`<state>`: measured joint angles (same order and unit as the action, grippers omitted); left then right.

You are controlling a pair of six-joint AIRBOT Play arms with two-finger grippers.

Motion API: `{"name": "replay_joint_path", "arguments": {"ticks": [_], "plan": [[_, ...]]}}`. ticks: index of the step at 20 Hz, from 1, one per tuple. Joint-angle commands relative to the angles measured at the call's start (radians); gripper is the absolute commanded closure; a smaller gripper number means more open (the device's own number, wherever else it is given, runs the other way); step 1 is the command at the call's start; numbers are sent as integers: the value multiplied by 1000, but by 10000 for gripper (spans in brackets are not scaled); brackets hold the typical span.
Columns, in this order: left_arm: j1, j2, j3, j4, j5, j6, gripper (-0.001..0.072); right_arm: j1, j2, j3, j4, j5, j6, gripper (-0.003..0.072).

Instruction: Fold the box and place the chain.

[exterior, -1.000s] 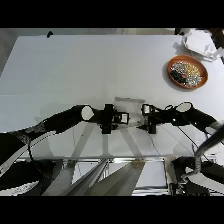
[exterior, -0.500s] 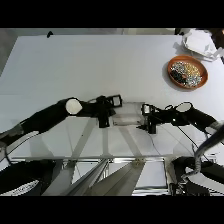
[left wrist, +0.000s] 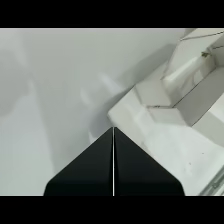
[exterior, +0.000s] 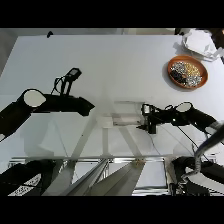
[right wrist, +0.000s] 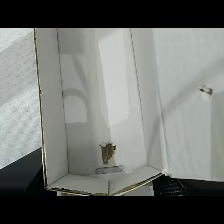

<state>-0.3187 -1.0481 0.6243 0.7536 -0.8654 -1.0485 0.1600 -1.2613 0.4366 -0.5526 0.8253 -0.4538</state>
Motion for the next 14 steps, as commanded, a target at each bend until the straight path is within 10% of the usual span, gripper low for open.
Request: {"name": "replay_joint_path", "arguments": {"ticks": [1, 14], "plan": [[70, -21, -129, -83, -6, -149, 707, 0, 0, 0, 0, 1, 0, 328], [-132, -221, -144, -250, 153, -119, 706, 0, 0, 0, 0, 1, 0, 328]]}}
